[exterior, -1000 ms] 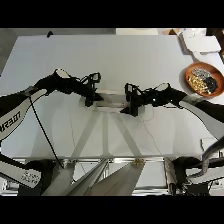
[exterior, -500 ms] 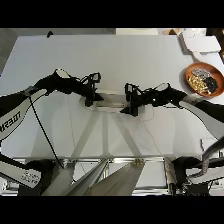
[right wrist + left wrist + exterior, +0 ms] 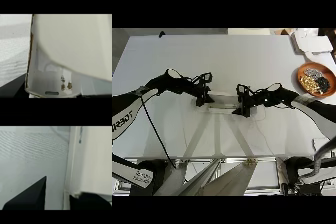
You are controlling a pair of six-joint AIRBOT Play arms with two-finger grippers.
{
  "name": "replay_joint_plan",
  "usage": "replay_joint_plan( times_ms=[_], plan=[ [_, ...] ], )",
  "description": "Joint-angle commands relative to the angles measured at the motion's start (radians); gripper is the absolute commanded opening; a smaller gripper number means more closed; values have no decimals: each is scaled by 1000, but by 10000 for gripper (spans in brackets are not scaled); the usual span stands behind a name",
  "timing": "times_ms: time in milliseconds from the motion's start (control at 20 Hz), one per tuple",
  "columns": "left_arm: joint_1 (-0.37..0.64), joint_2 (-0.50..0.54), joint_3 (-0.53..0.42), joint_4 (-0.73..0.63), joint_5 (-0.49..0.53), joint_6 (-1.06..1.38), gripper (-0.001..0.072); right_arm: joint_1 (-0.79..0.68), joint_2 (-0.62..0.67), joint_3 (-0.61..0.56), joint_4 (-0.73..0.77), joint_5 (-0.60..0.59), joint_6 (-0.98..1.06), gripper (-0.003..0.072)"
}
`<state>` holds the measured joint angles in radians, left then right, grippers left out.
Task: Fold the box and place the chain.
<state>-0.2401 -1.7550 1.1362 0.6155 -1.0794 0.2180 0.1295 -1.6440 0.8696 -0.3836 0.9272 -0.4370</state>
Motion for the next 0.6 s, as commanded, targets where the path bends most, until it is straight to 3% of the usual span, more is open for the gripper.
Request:
replay_joint_plan(
  times_ms=[0, 250, 450, 500, 550],
  plan=[
    [44, 26, 0, 2, -81, -6, 307, 0, 1, 0, 3, -8, 2, 406],
    [194, 150, 0, 80, -171, -68, 304, 0, 0, 0, 3, -7, 2, 406],
    [261, 252, 0, 126, -225, -101, 248, 0, 1, 0, 3, -7, 2, 406],
    [259, 264, 0, 125, -263, -142, 66, 0, 0, 0, 3, -7, 2, 406],
    [247, 268, 0, 122, -313, -158, 6, 0, 0, 0, 3, -7, 2, 406]
  ],
)
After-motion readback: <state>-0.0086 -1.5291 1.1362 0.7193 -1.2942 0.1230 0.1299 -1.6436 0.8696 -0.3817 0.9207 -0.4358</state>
